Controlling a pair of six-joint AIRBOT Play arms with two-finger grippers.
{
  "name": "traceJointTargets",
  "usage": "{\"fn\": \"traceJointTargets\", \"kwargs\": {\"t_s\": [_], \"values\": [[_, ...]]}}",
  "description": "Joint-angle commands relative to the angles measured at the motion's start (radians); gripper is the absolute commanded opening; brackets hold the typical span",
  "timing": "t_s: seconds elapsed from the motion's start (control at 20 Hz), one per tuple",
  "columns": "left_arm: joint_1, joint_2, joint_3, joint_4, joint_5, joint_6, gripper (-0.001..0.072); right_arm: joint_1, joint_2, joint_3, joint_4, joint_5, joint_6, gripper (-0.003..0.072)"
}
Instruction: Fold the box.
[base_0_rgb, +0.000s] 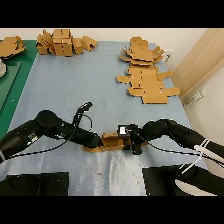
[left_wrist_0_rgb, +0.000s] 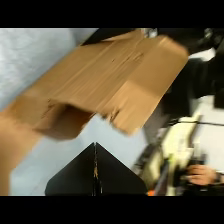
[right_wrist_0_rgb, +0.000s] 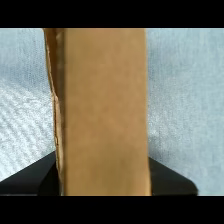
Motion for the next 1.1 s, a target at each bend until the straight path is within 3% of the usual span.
{"fn": "traceJointTargets", "kwargs": {"t_s": [0.0, 0.15, 0.35, 0.6, 0.9, 1.05], "values": [[0.007, -0.135, 0.002, -0.332, 0.009, 0.158, 0.0014, 0.001, 0.0, 0.0, 0.0, -0.002, 0.0, 0.047], [0.064, -0.147, 0.002, -0.412, 0.065, 0.193, 0.0013, 0.001, 0.0, -0.001, 0.0, -0.002, 0.0, 0.047], [0.132, -0.161, 0.002, -0.399, 0.121, 0.175, 0.0013, 0.001, 0.0, -0.001, 0.0, -0.002, 0.0, 0.047], [0.121, -0.257, 0.002, -0.388, 0.133, 0.154, 0.0013, 0.001, 0.0, -0.001, 0.0, -0.002, 0.0, 0.047], [0.034, -0.357, 0.041, -0.381, 0.146, 0.125, 0.0012, 0.001, 0.0, -0.001, 0.0, -0.002, 0.0, 0.047], [0.024, -0.38, 0.076, -0.303, 0.146, 0.054, 0.0012, 0.001, 0.0, -0.001, 0.0, -0.002, 0.0, 0.047]]}}
